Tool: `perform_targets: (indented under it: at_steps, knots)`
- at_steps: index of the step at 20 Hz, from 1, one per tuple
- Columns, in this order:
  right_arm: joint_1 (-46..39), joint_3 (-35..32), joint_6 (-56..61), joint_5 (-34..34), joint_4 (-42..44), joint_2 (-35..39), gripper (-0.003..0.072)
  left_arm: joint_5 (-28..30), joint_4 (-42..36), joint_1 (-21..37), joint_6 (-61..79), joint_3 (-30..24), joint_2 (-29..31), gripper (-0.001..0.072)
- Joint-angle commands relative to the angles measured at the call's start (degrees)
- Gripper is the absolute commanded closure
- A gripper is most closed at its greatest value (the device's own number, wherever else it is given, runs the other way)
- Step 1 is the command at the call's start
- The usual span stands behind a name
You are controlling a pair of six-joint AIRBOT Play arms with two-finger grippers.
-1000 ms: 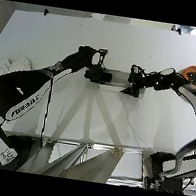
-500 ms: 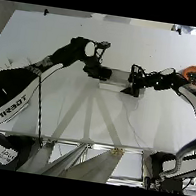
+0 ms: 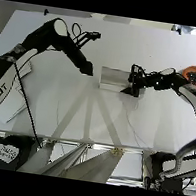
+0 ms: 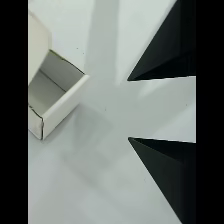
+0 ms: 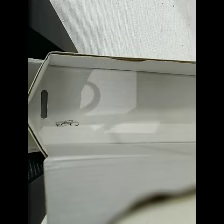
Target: Fold the box and place the chain.
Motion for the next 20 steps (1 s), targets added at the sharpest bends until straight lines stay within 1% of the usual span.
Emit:
perform_targets:
  at_steps: [1,2,3,4,5,6,9,12,14,17,20]
  knots:
    - [0.04,0.04,-0.02,0.0,0.0,0.04,0.045,2.8,-12.2,6.03,31.54,-5.31,0.02,0.031]
    - [0.04,0.04,-0.02,0.0,0.0,0.04,0.045,4.76,-13.84,7.02,38.16,-7.39,0.0,0.0304]
    - [0.04,0.04,-0.02,0.0,0.0,0.04,0.045,6.56,-14.84,7.52,43.52,-9.01,-0.11,0.0216]
    - [0.04,0.04,-0.02,0.0,0.0,0.04,0.045,8.79,-16.09,7.58,48.43,-10.62,-0.33,0.008]
    - [0.04,0.04,0.0,0.0,0.02,0.04,0.045,10.14,-17.44,7.52,52.06,-11.54,-0.87,0.0039]
    - [0.04,0.04,-0.02,0.02,0.0,0.04,0.045,10.21,-18.97,7.32,55.67,-11.74,-2.01,0.0008]
    - [0.04,0.04,-0.02,0.0,0.0,0.04,0.045,9.01,-26.51,5.99,66.16,-11.74,-5.95,0.0007]
    - [0.04,0.04,-0.02,0.02,0.0,0.04,0.045,8.83,-30.05,3.85,74.88,-11.76,-8.13,0.0006]
    - [0.04,0.04,0.0,0.02,0.02,0.04,0.045,9.11,-31.61,2.82,75.3,-11.76,-8.61,0.0006]
    - [0.04,0.04,0.0,0.02,0.02,0.04,0.045,11.37,-34.14,2.14,75.25,-11.76,-9.35,0.0005]
    - [0.04,0.04,0.0,0.0,0.0,0.04,0.045,10.23,-33.55,1.88,75.23,-11.76,-9.7,0.0005]
